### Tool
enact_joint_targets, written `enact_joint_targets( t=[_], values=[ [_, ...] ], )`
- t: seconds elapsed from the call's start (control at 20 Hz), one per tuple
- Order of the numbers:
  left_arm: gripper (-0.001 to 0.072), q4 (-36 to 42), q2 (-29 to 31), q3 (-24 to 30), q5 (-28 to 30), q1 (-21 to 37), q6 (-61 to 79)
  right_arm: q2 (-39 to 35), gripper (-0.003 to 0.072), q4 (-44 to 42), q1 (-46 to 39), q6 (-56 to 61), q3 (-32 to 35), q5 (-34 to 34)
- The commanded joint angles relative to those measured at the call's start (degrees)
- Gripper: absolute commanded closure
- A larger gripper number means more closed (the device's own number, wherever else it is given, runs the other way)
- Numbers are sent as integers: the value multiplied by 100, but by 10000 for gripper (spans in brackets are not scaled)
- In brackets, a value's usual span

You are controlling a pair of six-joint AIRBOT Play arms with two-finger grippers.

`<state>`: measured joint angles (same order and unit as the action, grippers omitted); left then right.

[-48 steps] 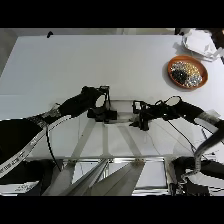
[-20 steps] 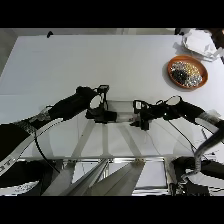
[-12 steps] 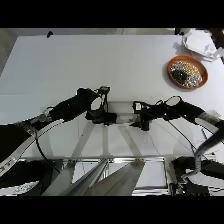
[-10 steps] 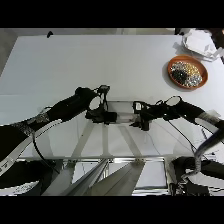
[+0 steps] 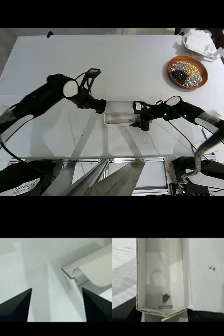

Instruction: Fold the box and place the chain.

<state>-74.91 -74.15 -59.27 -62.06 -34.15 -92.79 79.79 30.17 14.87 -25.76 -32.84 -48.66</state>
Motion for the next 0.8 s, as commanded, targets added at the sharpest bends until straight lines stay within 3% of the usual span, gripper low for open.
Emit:
enact_joint_targets(
  t=[0.0,0.1,0.25,0.35,0.5,0.75],
  values=[
    [9,428,352,271,199,678,3923,-2,285,-2,0,2,-2,2],
    [8,1051,369,776,514,1137,6666,-2,285,-4,0,2,-2,2],
    [8,2111,319,1668,1565,1390,9783,-2,285,-2,0,2,-2,2],
    [7,2776,83,1910,1587,1375,11361,-2,285,-4,0,2,-2,2],
    [2,4260,-439,1943,1523,1121,12139,-2,285,-4,0,2,-2,2],
    [-7,4540,-925,1943,1528,953,12146,-2,285,-4,0,2,-2,2]
  ],
)
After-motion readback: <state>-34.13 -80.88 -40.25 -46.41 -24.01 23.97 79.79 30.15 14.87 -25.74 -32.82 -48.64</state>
